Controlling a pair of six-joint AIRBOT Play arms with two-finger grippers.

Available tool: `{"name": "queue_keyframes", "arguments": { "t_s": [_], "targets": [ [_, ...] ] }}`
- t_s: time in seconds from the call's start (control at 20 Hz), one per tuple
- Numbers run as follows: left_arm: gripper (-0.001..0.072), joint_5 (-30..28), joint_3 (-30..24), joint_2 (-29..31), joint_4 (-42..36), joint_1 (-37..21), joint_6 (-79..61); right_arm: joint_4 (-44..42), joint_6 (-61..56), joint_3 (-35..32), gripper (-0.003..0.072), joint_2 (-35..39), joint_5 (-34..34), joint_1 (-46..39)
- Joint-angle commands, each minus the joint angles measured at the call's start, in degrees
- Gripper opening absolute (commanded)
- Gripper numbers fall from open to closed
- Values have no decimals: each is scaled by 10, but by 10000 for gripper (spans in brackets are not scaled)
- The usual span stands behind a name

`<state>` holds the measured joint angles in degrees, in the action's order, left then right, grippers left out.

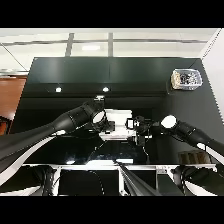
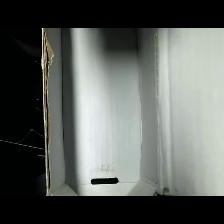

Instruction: Fold the box and place the chain.

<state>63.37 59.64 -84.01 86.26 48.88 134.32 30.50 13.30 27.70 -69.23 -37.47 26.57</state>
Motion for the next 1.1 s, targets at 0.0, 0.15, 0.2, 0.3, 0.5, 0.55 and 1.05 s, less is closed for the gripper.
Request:
{"name": "queue_keyframes", "arguments": {
  "t_s": [0.0,0.15,0.2,0.3,0.5,0.55,1.05],
  "targets": [
    [483,0,0,-8,-15,0,2,0,0,1,98,0,0,0],
    [483,1,0,-8,-15,-1,1,0,0,1,97,0,0,0],
    [462,2,0,-8,-14,-1,0,0,0,1,98,0,0,0],
    [186,-2,0,-8,-15,-1,0,0,0,1,97,0,0,0],
    [27,-2,0,-8,-15,-1,-6,0,0,1,97,0,0,0],
    [28,-2,0,-8,-15,-1,-6,0,0,1,98,0,0,0],
    [31,-1,0,-8,-15,-1,-6,0,0,1,98,0,0,0]
  ]
}}
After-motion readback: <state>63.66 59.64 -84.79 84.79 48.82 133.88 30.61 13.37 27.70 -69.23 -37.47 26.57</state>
